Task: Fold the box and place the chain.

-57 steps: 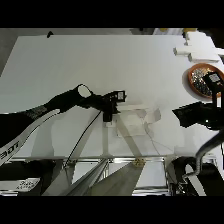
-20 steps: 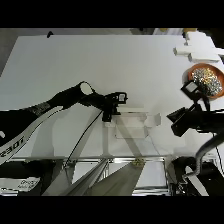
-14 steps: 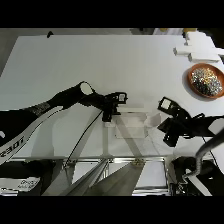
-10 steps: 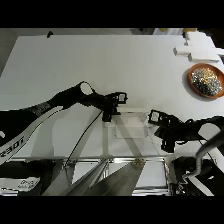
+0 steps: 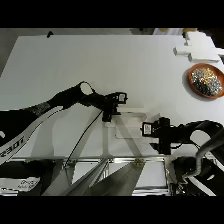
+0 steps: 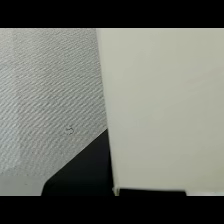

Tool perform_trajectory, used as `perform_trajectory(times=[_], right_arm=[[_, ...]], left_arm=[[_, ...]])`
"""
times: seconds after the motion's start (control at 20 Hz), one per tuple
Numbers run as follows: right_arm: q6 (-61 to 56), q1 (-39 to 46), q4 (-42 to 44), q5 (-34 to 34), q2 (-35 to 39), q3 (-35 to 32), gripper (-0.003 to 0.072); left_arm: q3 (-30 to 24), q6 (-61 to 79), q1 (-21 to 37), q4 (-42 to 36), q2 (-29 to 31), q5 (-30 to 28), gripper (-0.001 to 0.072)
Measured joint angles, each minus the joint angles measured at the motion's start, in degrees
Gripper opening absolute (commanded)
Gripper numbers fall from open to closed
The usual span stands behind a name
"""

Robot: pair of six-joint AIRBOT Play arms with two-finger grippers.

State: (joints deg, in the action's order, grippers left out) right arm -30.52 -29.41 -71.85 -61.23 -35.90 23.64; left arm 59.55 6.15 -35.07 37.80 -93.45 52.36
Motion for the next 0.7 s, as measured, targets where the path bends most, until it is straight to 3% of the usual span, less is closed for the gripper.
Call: perform_trajectory(times=[0.05, 0.7], right_arm=[[1.2, -0.2, 0.3, 0.8, -0.1, -0.4, 0.0691], [14.4, -6.7, 0.0, 20.0, -1.0, -9.7, 0.0687]], left_arm=[[0.0, 0.0, 0.0, 0.0, 0.0, 0.0, 0.0012], [0.0, 0.0, 0.0, 0.0, 0.0, 0.2, 0.0012]])
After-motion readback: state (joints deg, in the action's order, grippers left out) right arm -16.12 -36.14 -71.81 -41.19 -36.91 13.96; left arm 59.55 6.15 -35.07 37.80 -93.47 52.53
